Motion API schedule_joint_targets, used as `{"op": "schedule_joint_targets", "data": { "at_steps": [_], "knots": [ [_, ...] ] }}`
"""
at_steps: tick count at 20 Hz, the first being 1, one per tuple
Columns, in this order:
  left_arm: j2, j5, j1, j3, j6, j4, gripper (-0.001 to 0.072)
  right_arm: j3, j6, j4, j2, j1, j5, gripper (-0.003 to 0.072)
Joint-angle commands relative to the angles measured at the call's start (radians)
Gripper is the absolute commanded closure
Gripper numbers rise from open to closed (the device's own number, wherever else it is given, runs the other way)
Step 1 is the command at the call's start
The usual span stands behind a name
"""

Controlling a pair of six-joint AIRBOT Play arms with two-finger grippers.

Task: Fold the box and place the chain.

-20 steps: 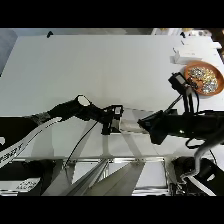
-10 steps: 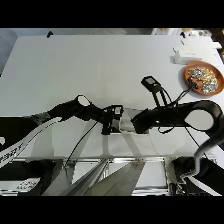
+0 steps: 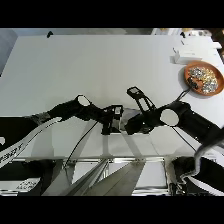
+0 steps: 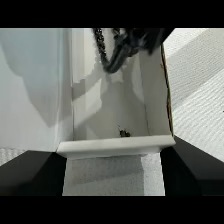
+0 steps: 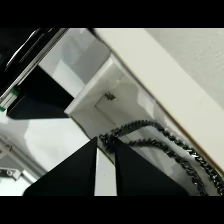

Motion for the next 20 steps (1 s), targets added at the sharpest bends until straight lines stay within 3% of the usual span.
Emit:
{"op": "schedule_joint_targets", "data": {
  "at_steps": [1, 4, 7, 11, 16, 20],
  "knots": [
    [0.0, 0.0, 0.0, 0.001, 0.0, 0.0, 0.0501, -0.002, 0.026, -0.006, -0.036, 0.009, -0.031, 0.0496],
    [0.0, 0.0, 0.0, 0.001, 0.0, 0.0, 0.0501, 0.01, 0.026, -0.005, -0.024, 0.008, 0.008, 0.0496],
    [0.0, 0.0, 0.0, 0.001, 0.0, 0.0, 0.0501, 0.089, 0.006, -0.023, 0.022, -0.023, 0.182, 0.0499],
    [0.0, 0.0, 0.0, 0.001, 0.0, 0.0, 0.0501, 0.161, -0.003, -0.217, 0.169, -0.084, 0.394, 0.0515],
    [0.0, 0.0, 0.0, 0.001, 0.0, 0.0, 0.0501, 0.156, 0.114, -0.467, 0.281, -0.26, 0.4, 0.0514],
    [0.0, 0.0, 0.0, 0.001, 0.0, 0.0, 0.0501, 0.076, 0.13, -0.478, 0.278, -0.443, 0.265, 0.0508]
  ]
}}
